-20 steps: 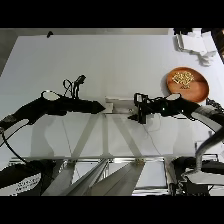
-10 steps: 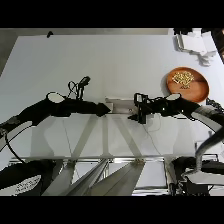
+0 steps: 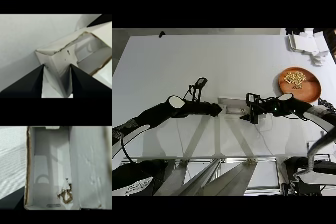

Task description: Fold the box and place the chain.

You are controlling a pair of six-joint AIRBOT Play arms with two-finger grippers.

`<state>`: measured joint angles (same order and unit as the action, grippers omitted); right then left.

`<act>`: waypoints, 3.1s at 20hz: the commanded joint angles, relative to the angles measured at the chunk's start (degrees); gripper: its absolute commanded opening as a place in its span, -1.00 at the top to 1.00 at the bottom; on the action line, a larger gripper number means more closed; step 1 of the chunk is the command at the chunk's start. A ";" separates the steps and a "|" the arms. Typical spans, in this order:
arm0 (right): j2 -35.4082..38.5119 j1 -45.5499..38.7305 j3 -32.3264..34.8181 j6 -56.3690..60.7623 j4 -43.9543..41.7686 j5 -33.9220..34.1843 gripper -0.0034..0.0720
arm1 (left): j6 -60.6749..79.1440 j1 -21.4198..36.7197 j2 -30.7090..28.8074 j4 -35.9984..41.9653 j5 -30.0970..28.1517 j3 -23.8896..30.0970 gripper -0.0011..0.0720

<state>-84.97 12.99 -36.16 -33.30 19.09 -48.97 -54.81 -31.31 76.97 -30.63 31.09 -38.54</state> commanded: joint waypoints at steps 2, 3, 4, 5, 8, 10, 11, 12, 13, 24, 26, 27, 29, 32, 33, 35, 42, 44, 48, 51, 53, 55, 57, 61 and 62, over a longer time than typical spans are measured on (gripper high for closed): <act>0.02 0.02 -0.04 0.02 -0.02 0.00 -0.47 | -21.77 -4.22 -0.02 -25.27 -2.47 -4.55 0.06; 0.02 0.02 -0.04 0.02 -0.02 0.00 -0.47 | -27.63 -4.96 0.00 -31.89 -1.55 -6.43 0.05; 0.02 0.02 -0.04 0.02 -0.02 0.00 -0.47 | -33.11 -5.57 0.00 -38.12 0.72 -8.39 -0.02; 0.02 0.02 -0.04 0.02 -0.02 0.00 -0.47 | -37.40 -5.97 0.02 -43.32 4.24 -10.29 -0.16; 0.02 0.02 -0.04 0.02 -0.02 0.00 -0.47 | -47.12 -6.34 0.11 -51.30 12.50 -14.53 -0.99; 0.02 0.02 -0.04 0.02 -0.02 0.00 -0.47 | -48.72 -6.93 0.39 -51.41 13.55 -15.93 -0.96; 0.02 0.02 -0.04 0.02 -0.02 0.00 -0.47 | -48.81 -7.50 1.14 -51.74 14.21 -16.61 -0.96; 0.02 0.02 -0.04 0.02 -0.02 0.00 -0.47 | -49.68 -8.04 2.29 -51.84 15.28 -17.33 -0.96; 0.02 0.02 -0.04 0.02 -0.02 0.00 -0.47 | -52.15 -8.72 3.93 -52.41 16.55 -18.18 -0.96; 0.02 0.02 -0.04 0.02 0.00 -0.02 -0.47 | -69.09 -15.52 14.71 -66.77 25.57 -27.87 -0.58; 0.02 0.02 -0.04 0.02 0.00 -0.02 -0.47 | -69.07 -15.93 14.99 -66.69 25.46 -28.15 0.32; 0.02 0.02 -0.04 0.02 0.00 -0.02 -0.47 | -69.05 -16.11 14.97 -66.05 25.49 -28.15 0.94; 0.02 0.02 -0.04 0.02 0.00 -0.02 -0.47 | -68.81 -16.06 14.97 -64.43 25.53 -28.15 0.95; 0.02 0.02 -0.04 0.02 0.07 -0.04 -0.47 | -68.83 -14.34 14.82 -60.67 25.83 -28.13 0.92; 0.02 0.02 -0.04 0.02 0.04 -0.04 -0.47 | -68.59 -13.03 14.49 -58.14 26.21 -28.13 0.81; 0.02 0.02 -0.04 0.02 0.07 -0.04 -0.47 | -65.77 -9.81 13.14 -52.33 27.30 -28.13 -0.14; 0.02 0.02 -0.04 0.02 0.07 -0.07 -0.47 | -21.75 3.04 5.05 -31.15 36.02 -28.09 -0.58; 0.02 0.02 -0.04 0.02 0.07 -0.07 -0.47 | -5.90 7.82 5.05 -28.85 38.38 -27.69 -0.58; 0.02 0.02 -0.04 0.02 0.07 -0.07 -0.47 | 31.26 16.55 5.60 -20.06 36.13 -23.41 -0.65; 0.02 0.02 -0.04 0.02 0.07 -0.07 -0.47 | 56.04 21.42 8.02 -9.07 36.20 -20.81 -0.96; 0.02 0.02 -0.04 0.02 0.07 -0.07 -0.47 | 65.37 21.79 10.82 -4.76 36.57 -20.28 -0.97; 0.02 0.02 -0.04 0.02 0.07 -0.07 -0.47 | 70.34 20.39 14.19 -2.78 36.92 -20.28 -0.97; 0.02 0.02 -0.04 0.02 0.07 -0.07 -0.47 | 73.57 18.78 17.66 -1.86 36.87 -20.28 -0.97; 0.02 0.02 -0.04 0.02 0.07 -0.07 -0.47 | 78.36 16.70 21.46 1.18 36.89 -20.28 -0.97; 0.02 0.02 -0.04 0.02 0.07 -0.07 -0.47 | 78.82 16.24 21.53 1.38 36.98 -20.28 -0.97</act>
<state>-84.97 12.99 -36.16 -33.28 19.18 -49.01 18.48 -13.87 96.51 -31.70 67.83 -58.87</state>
